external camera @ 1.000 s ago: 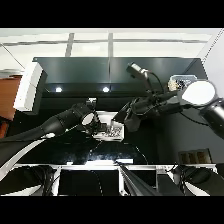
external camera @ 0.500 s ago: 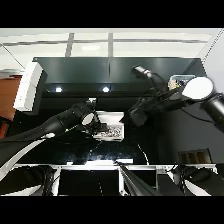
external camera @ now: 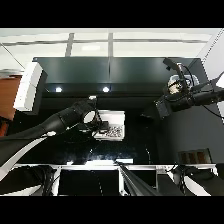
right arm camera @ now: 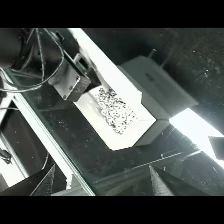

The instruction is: Fold the box and place the chain.

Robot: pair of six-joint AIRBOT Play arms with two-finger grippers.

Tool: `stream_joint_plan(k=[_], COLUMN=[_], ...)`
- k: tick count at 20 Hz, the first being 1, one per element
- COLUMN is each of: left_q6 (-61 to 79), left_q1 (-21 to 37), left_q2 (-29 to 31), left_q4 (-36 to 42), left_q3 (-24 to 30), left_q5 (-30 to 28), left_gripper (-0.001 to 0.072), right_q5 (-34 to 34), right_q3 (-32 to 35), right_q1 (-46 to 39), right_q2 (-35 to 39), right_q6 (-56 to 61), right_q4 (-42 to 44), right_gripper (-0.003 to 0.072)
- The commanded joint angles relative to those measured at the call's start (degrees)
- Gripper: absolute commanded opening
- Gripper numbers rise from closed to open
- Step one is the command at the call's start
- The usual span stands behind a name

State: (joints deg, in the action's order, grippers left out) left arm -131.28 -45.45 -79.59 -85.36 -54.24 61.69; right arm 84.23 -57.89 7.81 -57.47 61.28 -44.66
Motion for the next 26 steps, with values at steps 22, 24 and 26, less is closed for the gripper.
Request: stream_joint_plan(k=[22,24,26], left_q6=[106.7,112.7,122.7], left_q1=[42.1,40.5,38.6], left_q2=[19.6,16.5,13.0], left_q4=[40.6,41.1,41.0], left_q3=[18.4,18.2,18.0], left_q5=[9.8,5.6,3.1], left_gripper=[0.0503,0.0528,0.0711], right_q5=[-1.2,-2.0,-2.2], right_q3=[0.0,0.0,0.0], right_q1=[-0.5,-0.5,-0.5], right_q2=[0.1,0.1,0.1], right_q6=[0.0,1.3,2.4], right_q4=[0.6,0.6,0.6], right_gripper=[0.0684,0.0683,0.0684])
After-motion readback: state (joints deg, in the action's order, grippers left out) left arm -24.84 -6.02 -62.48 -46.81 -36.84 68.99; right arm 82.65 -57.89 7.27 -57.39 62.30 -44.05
